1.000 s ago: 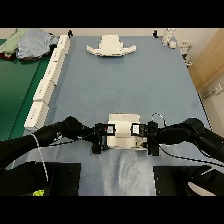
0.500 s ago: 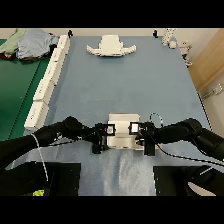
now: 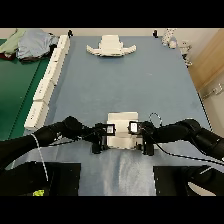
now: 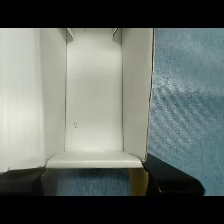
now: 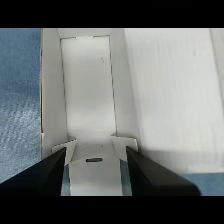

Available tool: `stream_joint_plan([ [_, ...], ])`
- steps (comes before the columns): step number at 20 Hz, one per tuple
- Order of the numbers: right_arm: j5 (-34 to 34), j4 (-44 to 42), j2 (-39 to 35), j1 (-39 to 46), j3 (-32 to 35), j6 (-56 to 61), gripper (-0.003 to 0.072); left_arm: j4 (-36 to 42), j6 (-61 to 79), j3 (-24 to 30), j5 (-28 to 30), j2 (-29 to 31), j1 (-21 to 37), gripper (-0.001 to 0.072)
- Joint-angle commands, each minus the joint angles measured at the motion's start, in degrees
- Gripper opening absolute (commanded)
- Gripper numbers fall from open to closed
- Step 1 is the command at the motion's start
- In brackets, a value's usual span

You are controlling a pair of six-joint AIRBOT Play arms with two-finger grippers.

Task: Fold the box.

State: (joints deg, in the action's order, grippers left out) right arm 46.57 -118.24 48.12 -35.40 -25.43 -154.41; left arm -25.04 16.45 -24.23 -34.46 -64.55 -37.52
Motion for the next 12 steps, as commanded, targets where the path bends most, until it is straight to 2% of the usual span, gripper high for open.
stream_joint_plan([
  [1,1.5,1.6,-0.5,0.0,-0.2,5.0,0.0448,0.0,0.0,-0.1,0.0,0.0,0.0,0.0452],
  [2,3.1,4.3,-1.1,0.0,-0.8,10.9,0.0261,0.0,0.0,-0.1,0.0,0.0,0.0,0.0451],
  [3,4.7,7.8,-1.6,0.1,-1.6,17.6,0.0143,0.0,0.0,-0.1,0.0,0.0,0.0,0.0451],
  [5,8.8,14.5,-2.8,0.1,-3.2,28.5,0.0009,0.0,0.0,-0.1,0.0,0.0,0.0,0.0451],
  [7,11.8,21.1,-4.1,0.1,-4.3,40.0,0.0005,0.0,0.0,-0.1,0.0,0.0,0.0,0.0452],
  [9,13.8,36.4,-5.6,0.6,-4.8,63.9,0.0005,0.0,0.0,-0.1,0.0,0.0,0.0,0.0452],
  [11,21.8,52.1,-6.3,3.0,-5.1,88.2,0.0005,0.0,0.0,-0.1,0.0,0.0,0.0,0.0451],
  [12,26.1,55.0,-6.3,5.0,-5.0,93.9,0.0006,0.0,0.0,-0.1,0.0,0.0,0.0,0.0452],
])
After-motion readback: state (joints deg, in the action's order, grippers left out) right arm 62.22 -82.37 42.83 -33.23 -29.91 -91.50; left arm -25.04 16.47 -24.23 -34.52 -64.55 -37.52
